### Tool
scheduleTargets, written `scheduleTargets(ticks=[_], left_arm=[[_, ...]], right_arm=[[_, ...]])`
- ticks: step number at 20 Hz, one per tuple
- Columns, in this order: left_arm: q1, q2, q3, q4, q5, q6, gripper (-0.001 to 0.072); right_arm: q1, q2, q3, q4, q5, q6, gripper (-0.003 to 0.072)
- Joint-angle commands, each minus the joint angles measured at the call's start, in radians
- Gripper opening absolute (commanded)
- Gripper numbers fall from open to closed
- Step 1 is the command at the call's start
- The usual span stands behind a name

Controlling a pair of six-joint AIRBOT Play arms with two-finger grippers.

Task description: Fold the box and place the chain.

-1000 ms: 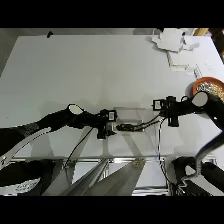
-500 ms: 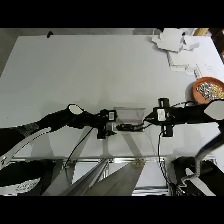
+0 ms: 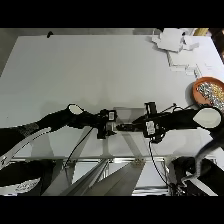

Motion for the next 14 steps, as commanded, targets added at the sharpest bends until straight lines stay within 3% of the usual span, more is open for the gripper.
scheduleTargets(ticks=[1, 7, 8, 9, 10, 14], left_arm=[[0.000, 0.000, 0.000, 0.000, 0.000, 0.000, 0.0334], [0.000, 0.000, 0.000, 0.000, 0.000, 0.000, 0.0334], [0.000, 0.000, 0.000, 0.000, 0.000, 0.000, 0.0334], [0.000, 0.000, 0.000, 0.000, 0.000, 0.000, 0.0334], [0.000, 0.000, 0.000, 0.000, 0.000, 0.000, 0.0334], [0.000, 0.000, 0.000, 0.000, 0.000, 0.000, 0.0334]], right_arm=[[0.042, -0.042, 0.001, 0.075, -0.061, -0.002, 0.0021], [0.066, -0.187, -0.012, 0.063, -0.153, -0.001, 0.0022], [0.066, -0.217, -0.012, 0.042, -0.157, -0.002, 0.0052], [0.066, -0.238, -0.012, 0.025, -0.160, -0.001, 0.0181], [0.065, -0.234, -0.010, -0.001, -0.153, -0.001, 0.0226], [0.008, -0.103, 0.048, -0.353, 0.023, 0.063, 0.0219]])
